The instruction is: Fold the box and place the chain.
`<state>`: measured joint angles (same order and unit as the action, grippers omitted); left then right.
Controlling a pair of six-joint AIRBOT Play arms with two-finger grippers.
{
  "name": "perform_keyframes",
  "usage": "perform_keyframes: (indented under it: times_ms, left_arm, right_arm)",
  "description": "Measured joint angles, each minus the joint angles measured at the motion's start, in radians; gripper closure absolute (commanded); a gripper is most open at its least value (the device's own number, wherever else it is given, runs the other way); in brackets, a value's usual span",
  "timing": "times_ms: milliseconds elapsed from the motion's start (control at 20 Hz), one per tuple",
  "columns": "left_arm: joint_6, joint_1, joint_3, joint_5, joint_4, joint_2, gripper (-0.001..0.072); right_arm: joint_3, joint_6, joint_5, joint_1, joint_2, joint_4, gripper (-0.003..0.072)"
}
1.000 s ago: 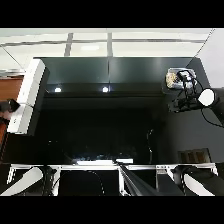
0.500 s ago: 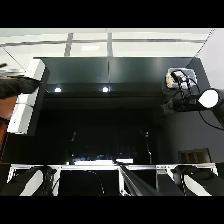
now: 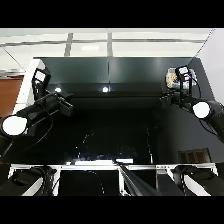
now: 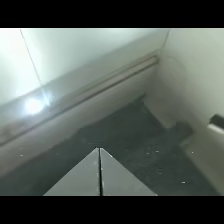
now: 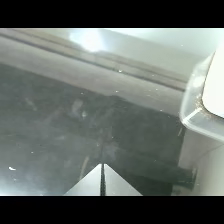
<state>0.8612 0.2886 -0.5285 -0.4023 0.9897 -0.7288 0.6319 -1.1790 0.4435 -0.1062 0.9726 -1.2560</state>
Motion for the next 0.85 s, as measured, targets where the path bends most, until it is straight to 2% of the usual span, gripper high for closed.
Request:
perform_keyframes:
  times_ms: [250,850]
  left_arm:
    - [-0.006,0.033,0.015,0.047,0.032,0.000,0.0684]
    - [-0.008,0.040,0.019,0.062,0.045,0.000,0.0684]
  right_arm:
    - [-0.013,0.002,-0.031,0.007,0.002,0.000,0.0670]
    - [-0.015,0.004,-0.039,0.008,0.002,-0.001,0.0669]
